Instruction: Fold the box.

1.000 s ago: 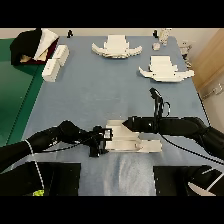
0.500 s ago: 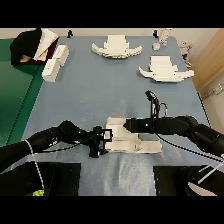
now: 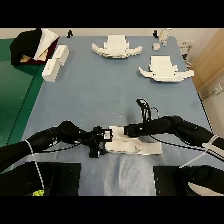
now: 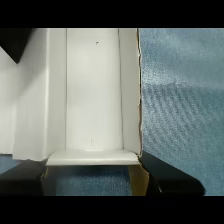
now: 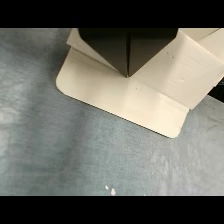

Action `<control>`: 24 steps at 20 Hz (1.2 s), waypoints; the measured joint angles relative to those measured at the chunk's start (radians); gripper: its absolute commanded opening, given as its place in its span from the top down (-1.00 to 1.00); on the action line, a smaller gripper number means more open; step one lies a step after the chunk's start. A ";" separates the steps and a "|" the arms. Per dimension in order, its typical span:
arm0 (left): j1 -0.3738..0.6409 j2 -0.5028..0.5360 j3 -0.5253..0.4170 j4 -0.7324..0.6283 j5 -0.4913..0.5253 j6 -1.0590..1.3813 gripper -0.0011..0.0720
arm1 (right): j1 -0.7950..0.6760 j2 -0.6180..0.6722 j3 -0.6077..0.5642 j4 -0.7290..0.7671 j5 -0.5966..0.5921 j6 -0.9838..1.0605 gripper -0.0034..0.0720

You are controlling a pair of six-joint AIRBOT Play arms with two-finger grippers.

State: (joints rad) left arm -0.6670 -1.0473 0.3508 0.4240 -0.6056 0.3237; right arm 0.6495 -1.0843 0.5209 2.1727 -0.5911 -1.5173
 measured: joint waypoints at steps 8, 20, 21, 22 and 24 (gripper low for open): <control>-0.001 0.000 0.000 0.000 0.001 0.003 -0.27 | 0.000 0.029 0.004 -0.009 -0.021 -0.060 0.91; -0.001 0.000 0.000 -0.001 0.005 0.001 -0.27 | 0.000 0.472 0.004 -0.144 -0.315 -0.137 0.90; -0.001 0.000 0.000 -0.001 0.005 0.001 -0.27 | 0.000 0.516 0.002 -0.147 -0.361 -0.171 0.89; -0.001 0.000 0.000 -0.001 0.005 0.001 -0.27 | 0.000 0.555 0.000 -0.146 -0.407 -0.215 0.52; -0.001 0.000 0.000 -0.001 0.005 0.001 -0.27 | 0.000 0.624 -0.010 -0.151 -0.501 -0.307 -0.60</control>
